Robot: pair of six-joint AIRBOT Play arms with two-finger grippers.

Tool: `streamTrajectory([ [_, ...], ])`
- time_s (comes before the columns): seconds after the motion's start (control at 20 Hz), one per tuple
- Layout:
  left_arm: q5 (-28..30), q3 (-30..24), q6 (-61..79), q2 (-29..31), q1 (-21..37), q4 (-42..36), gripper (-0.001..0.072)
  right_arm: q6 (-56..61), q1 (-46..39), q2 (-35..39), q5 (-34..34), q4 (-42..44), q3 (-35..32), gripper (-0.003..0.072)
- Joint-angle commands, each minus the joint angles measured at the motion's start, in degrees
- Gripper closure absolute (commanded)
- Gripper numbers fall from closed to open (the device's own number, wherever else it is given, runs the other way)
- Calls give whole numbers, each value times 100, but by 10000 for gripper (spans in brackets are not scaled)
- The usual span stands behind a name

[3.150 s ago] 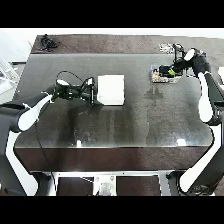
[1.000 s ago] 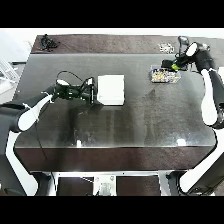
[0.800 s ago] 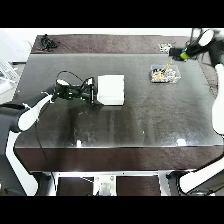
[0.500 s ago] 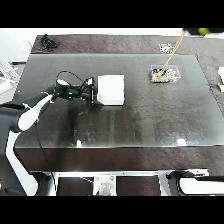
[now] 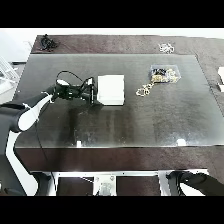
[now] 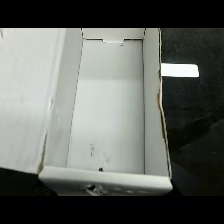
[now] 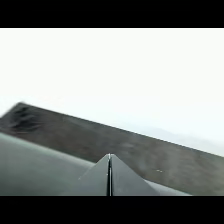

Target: Fold the box and place the chain.

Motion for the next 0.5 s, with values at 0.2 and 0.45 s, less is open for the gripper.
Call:
streamTrajectory([
  [0.2, -2, -2, 2, 4, 4, 2, 169, 678, -116, -15, 621, -1381, -2037, 683],
  [0.45, 0, -2, 0, 4, 4, 2, 169, 1377, -1777, -846, -990, -546, -4120, 176],
])
